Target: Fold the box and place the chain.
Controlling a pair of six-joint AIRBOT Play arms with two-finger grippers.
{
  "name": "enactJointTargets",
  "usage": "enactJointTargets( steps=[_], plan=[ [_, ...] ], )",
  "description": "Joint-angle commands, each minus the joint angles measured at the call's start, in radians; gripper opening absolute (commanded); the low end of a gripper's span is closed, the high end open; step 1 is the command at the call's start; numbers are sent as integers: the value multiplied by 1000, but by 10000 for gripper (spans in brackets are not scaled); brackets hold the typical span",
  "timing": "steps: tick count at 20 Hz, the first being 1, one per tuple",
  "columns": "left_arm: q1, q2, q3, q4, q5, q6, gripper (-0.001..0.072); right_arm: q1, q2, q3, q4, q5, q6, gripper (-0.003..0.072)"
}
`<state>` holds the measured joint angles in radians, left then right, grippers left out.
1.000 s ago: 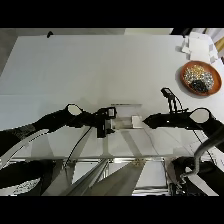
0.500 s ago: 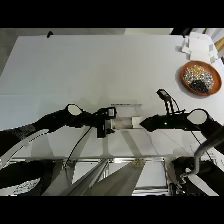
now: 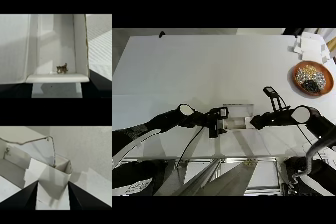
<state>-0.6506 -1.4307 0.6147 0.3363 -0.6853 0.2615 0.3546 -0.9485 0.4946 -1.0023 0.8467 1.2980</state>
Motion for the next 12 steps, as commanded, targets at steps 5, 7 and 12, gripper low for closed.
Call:
enactJointTargets(
  steps=[5, 7, 12],
  plan=[
    [1, 0, 0, 0, 0, 0, 31, 155, -128, 116, -210, 53, 307, 418],
    [1, 0, 0, 0, 0, 0, 31, 180, -149, 133, -220, 56, 347, 419],
    [1, 0, 0, 0, 0, 0, 31, 232, -155, 171, -317, 71, 485, 456]
  ],
)
